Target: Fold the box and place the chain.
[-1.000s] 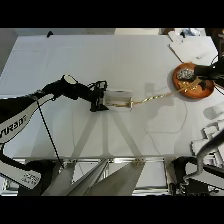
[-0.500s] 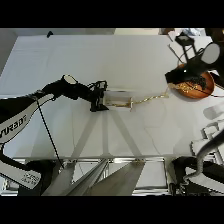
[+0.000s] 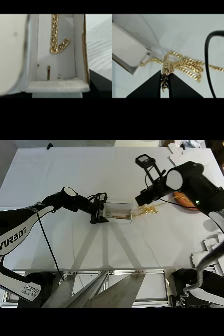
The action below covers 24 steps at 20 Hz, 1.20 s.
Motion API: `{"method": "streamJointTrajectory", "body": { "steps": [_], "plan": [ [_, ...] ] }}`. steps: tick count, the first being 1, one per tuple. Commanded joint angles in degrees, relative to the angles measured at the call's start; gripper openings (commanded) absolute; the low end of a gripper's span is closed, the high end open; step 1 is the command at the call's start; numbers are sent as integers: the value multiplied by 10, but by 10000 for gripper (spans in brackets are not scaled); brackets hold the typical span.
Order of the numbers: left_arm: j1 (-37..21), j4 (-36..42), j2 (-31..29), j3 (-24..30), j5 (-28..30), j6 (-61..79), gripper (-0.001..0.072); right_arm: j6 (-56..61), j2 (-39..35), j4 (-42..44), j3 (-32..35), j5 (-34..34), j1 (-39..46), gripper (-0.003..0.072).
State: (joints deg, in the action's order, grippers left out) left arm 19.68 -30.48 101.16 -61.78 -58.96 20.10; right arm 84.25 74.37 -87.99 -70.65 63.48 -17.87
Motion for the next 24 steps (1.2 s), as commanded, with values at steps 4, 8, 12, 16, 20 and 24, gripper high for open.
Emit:
{"method": "streamJointTrajectory", "body": {
  "steps": [4, 8, 12, 16, 20, 24],
  "plan": [
    [0, 0, 0, 0, 0, 0, 276, 14, 25, 56, 0, -47, -64, 9],
    [0, 0, 0, 0, 0, 0, 276, 12, 47, 71, 0, -67, -92, 9],
    [0, 0, 0, 0, 0, 0, 276, 59, 45, 17, 0, -110, -103, 9],
    [0, 0, 0, 0, 0, 0, 276, 131, 16, -108, 0, -68, -69, 8],
    [0, 0, 0, 0, 0, 0, 276, 125, -39, -112, 0, -52, -21, 7],
    [0, 0, 0, 0, 0, 0, 276, 72, -71, -106, 1, 8, -14, 8]
  ]
}}
